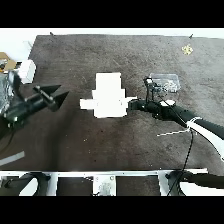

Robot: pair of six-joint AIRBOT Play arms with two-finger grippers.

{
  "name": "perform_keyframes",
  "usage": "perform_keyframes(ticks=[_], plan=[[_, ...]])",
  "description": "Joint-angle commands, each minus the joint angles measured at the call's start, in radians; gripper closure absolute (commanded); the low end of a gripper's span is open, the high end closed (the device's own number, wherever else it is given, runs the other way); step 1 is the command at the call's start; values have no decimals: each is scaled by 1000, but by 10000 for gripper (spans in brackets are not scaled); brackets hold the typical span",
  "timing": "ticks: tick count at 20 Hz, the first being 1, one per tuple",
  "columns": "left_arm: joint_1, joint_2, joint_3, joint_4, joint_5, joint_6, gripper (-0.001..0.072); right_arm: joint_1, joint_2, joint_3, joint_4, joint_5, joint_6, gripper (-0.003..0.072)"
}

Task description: Fold the box and place the chain.

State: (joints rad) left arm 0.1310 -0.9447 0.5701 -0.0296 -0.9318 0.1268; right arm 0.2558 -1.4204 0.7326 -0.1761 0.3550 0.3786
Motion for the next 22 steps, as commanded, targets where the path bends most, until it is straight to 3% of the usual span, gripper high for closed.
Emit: perform_keyframes(ticks=[1,8,13,18,22], plan=[[-3,-318,270,146,-143,-236,184,0,-1,1,0,-5,-2,684],[-210,-826,919,602,-242,-620,183,0,-1,1,-4,-5,-2,684],[-220,-1104,1266,618,-472,-765,183,0,-1,1,-3,-5,-2,684],[-249,-1259,1428,582,-518,-810,183,0,-1,1,-3,-5,-2,684],[-286,-1308,1437,516,-554,-807,183,0,-1,1,-3,-5,-2,684]])
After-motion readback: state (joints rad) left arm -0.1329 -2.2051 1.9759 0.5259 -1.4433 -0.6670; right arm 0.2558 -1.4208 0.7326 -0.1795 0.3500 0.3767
